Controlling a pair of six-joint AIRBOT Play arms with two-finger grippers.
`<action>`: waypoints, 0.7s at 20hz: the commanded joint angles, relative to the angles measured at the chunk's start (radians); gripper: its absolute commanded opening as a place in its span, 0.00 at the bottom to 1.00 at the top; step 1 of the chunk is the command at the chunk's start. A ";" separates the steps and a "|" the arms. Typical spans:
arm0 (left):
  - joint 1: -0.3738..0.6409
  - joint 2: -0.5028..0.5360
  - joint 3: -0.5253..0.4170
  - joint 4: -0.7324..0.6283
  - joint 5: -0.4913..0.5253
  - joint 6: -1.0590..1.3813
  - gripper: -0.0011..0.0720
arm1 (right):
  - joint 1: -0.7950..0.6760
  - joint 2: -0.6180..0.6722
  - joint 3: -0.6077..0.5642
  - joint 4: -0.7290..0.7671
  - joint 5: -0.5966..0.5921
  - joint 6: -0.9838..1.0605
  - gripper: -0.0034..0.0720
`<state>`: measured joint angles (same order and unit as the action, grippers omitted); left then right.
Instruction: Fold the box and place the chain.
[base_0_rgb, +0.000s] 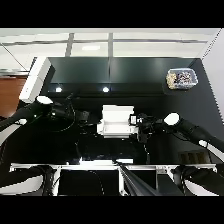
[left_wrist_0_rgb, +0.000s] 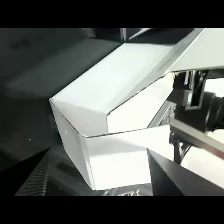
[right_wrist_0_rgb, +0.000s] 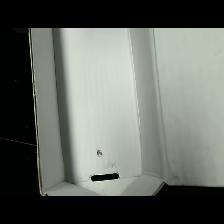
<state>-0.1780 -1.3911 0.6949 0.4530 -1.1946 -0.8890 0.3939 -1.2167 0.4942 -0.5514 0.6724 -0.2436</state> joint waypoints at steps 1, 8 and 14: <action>-0.071 0.000 0.066 0.142 -0.023 -0.183 0.94 | 0.001 0.000 0.000 0.000 0.000 0.000 0.61; -0.233 0.001 0.163 0.199 0.122 -0.414 0.86 | 0.001 0.000 0.000 0.000 0.000 0.001 0.61; -0.256 0.001 0.206 0.288 0.090 -0.513 0.65 | 0.001 0.000 0.000 0.000 0.000 0.000 0.61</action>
<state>-0.4213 -1.3911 0.8818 0.6861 -1.0996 -1.3281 0.3939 -1.2167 0.4950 -0.5507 0.6720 -0.2420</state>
